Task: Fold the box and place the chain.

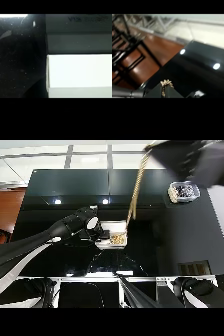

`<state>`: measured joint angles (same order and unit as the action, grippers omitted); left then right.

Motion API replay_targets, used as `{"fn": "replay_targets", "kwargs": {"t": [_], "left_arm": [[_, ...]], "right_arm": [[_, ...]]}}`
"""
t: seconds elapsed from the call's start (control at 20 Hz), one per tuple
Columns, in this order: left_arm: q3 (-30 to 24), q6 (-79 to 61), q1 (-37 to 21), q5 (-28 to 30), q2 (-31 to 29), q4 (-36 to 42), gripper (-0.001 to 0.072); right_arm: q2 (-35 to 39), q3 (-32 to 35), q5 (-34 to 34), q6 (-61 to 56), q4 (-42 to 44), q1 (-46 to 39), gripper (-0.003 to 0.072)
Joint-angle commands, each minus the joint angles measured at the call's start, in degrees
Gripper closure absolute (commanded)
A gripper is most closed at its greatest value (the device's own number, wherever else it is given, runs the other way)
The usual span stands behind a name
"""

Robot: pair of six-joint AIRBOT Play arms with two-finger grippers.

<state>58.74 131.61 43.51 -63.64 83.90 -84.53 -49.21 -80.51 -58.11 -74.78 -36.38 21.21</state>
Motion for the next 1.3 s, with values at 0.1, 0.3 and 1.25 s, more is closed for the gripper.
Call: {"fn": "replay_targets", "kwargs": {"t": [0.1,0.3,1.25], "left_arm": [[0.02,-0.02,-0.02,0.02,0.0,0.0,0.068],[0.02,-0.02,-0.02,0.02,0.0,0.0,0.068],[0.02,-0.02,-0.02,0.07,0.0,-0.02,0.068]], "right_arm": [[-4.31,5.77,-6.23,0.0,0.79,3.19,0.068],[-4.48,18.82,-3.26,-1.31,1.6,3.21,0.0679],[-8.2,32.79,5.01,-1.46,-1.97,6.45,0.0272]]}}
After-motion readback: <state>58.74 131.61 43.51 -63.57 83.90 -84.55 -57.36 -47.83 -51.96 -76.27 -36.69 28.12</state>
